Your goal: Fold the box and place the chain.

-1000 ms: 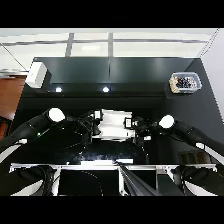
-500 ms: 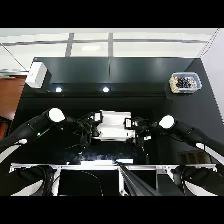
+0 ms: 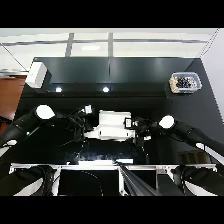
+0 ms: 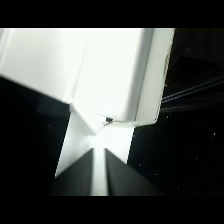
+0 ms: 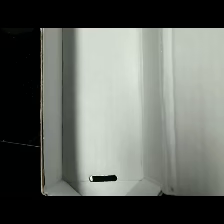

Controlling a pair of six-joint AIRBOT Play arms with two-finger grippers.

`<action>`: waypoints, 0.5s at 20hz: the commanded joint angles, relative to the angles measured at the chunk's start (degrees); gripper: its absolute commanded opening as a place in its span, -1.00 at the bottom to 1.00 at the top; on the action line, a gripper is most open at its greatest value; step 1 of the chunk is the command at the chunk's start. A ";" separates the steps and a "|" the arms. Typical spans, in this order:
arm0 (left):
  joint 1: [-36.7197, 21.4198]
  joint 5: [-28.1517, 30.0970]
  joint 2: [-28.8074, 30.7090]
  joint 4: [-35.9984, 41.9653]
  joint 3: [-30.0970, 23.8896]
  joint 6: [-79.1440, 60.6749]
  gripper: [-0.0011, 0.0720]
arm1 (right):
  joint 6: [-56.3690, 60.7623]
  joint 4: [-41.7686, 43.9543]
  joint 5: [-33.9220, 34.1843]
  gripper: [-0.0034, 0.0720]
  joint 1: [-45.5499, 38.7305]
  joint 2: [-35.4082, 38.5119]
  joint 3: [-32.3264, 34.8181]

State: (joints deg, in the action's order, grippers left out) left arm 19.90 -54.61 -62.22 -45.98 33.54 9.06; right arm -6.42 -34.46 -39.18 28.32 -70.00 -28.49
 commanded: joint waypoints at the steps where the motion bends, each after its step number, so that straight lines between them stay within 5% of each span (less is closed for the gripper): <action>1: -1.81 -1.18 0.87 -0.44 -0.02 0.72 0.70 | -0.04 -0.04 0.00 0.25 0.02 -0.02 0.00; 2: -1.51 -0.98 0.85 -0.48 -0.02 -0.96 0.90 | -0.04 -0.04 0.00 0.25 0.02 -0.02 0.00; 4: -0.66 -0.61 0.48 -0.20 -0.02 -6.14 0.90 | -0.04 -0.04 0.00 0.25 0.02 -0.04 0.00; 7: 1.18 0.46 -2.05 -0.04 -0.02 -6.29 0.45 | -0.04 -0.02 0.00 0.25 0.02 -0.02 0.00; 10: 2.64 2.47 -4.44 -0.09 -0.02 -6.29 0.43 | -0.04 -0.02 0.00 0.25 0.00 -0.04 0.00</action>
